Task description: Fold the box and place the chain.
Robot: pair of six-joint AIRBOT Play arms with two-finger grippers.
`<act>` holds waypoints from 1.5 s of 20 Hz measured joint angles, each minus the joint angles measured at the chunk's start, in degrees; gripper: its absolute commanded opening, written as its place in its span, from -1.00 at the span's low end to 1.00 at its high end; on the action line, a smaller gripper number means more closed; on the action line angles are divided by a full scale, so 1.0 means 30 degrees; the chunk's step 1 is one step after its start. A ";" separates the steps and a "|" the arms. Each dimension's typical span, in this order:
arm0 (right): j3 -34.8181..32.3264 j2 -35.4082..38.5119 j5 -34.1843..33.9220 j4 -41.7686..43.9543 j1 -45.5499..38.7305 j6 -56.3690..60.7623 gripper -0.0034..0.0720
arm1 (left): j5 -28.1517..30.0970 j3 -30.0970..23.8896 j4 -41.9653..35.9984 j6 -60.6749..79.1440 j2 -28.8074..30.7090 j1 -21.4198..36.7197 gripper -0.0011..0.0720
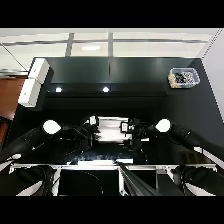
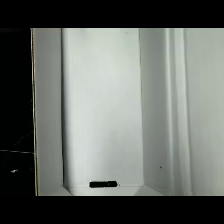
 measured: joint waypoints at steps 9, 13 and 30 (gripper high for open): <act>0.0000 0.0000 -0.0007 0.0007 0.0000 0.0000 0.31 | 0.0379 0.0007 -0.0080 -0.0015 -0.0007 -0.0036 0.22; 0.0000 0.0000 -0.0022 0.0007 0.0000 0.0000 0.31 | 0.0015 0.0095 0.0066 -0.0211 0.0175 0.0087 -0.90; 0.0000 0.0000 -0.0022 0.0000 0.0000 -0.0007 0.31 | -0.6987 -0.0452 0.6317 -2.1281 0.1719 1.3835 -0.89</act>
